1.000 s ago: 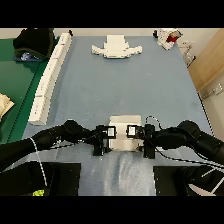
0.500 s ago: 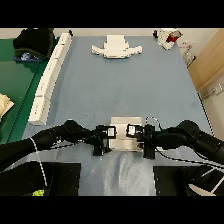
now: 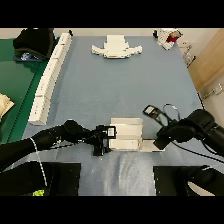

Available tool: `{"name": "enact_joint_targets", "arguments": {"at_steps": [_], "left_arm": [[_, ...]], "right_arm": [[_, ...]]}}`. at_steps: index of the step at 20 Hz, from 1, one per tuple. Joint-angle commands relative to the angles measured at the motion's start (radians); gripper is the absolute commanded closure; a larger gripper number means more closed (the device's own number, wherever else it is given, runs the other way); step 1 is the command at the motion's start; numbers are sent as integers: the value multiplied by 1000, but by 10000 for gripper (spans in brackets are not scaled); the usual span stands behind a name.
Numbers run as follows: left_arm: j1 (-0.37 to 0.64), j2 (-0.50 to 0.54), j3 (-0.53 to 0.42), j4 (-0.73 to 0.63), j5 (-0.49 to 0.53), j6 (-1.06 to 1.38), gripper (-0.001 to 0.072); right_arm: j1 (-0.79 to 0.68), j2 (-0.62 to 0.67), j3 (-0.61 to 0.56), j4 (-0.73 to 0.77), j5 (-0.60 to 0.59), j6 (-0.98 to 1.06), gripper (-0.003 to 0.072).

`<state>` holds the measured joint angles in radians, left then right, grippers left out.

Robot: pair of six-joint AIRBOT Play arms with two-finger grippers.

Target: Fold the box.

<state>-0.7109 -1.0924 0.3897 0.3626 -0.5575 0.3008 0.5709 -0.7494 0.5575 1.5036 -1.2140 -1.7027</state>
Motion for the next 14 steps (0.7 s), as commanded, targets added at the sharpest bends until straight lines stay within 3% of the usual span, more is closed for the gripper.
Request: {"name": "enact_joint_targets", "arguments": {"at_steps": [1, 4, 8, 14], "left_arm": [[0, 1, 1, 0, 0, 0, 242], [0, 1, 1, 0, 0, 0, 242], [0, 1, 1, 0, 0, 0, 242], [0, 1, 1, 0, 0, 0, 242]], "right_arm": [[-212, 33, 18, -42, -123, 262, 684], [-512, 16, 16, 118, -128, 263, 684], [-835, -67, -18, 421, -149, 114, 684], [-925, -213, -123, 536, -141, -10, 683]]}}
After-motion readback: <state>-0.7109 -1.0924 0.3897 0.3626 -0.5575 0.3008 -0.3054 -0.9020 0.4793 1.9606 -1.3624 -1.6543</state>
